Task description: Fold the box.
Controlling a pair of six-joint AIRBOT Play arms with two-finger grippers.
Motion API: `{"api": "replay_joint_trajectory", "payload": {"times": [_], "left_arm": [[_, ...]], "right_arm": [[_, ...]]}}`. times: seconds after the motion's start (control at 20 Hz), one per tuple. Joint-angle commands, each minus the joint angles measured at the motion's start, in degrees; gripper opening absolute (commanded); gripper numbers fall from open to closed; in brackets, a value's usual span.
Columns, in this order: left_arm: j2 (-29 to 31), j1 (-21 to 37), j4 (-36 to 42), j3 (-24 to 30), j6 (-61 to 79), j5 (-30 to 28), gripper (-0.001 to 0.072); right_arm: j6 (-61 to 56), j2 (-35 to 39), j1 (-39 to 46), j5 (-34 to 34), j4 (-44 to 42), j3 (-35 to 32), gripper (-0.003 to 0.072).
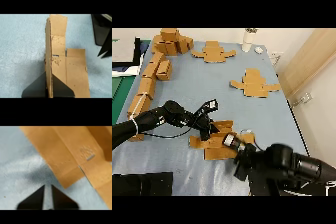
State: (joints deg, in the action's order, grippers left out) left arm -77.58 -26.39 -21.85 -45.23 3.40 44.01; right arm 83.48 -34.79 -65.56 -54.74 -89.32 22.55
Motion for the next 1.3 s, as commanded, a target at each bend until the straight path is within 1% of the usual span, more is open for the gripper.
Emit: {"api": "replay_joint_trajectory", "payload": {"times": [0.0,0.2,0.4,0.5,0.65,0.8,0.95,1.05,1.25], "left_arm": [[-0.04,0.04,-0.07,0.00,0.00,-0.07,0.0016],[-0.04,0.00,-0.04,0.00,0.00,0.00,0.0017],[-0.04,0.00,-0.07,0.00,0.00,-0.07,0.0017],[-0.04,0.00,-0.04,0.00,0.00,-0.04,0.0016],[-0.04,0.00,-0.04,0.00,0.00,-0.04,0.0016],[-0.04,-0.04,-0.07,0.00,0.00,-0.02,0.0016],[-0.04,-0.04,-0.07,0.00,0.00,-0.07,0.0016],[-0.04,-0.07,-0.04,0.00,0.00,-0.04,0.0016],[-0.04,-0.04,-0.07,0.00,0.00,-0.02,0.0016]], "right_arm": [[1.42,-2.05,-10.84,5.97,14.47,-2.56,0.0480],[0.59,-7.85,-10.75,9.64,24.06,-2.49,0.0479],[-6.03,-12.33,-10.75,12.24,32.39,-2.49,0.0478],[-10.93,-13.46,-10.75,12.41,35.89,-2.34,0.0478],[-15.45,-13.20,-10.75,11.63,36.83,-0.87,0.0478],[-16.00,-12.35,-10.75,10.62,36.79,1.36,0.0479],[-15.98,-11.41,-10.75,9.94,36.54,1.84,0.0484],[-16.00,-10.54,-10.54,7.08,36.59,1.90,0.0719],[-15.26,-5.62,-7.43,4.04,36.11,1.64,0.0718]]}}
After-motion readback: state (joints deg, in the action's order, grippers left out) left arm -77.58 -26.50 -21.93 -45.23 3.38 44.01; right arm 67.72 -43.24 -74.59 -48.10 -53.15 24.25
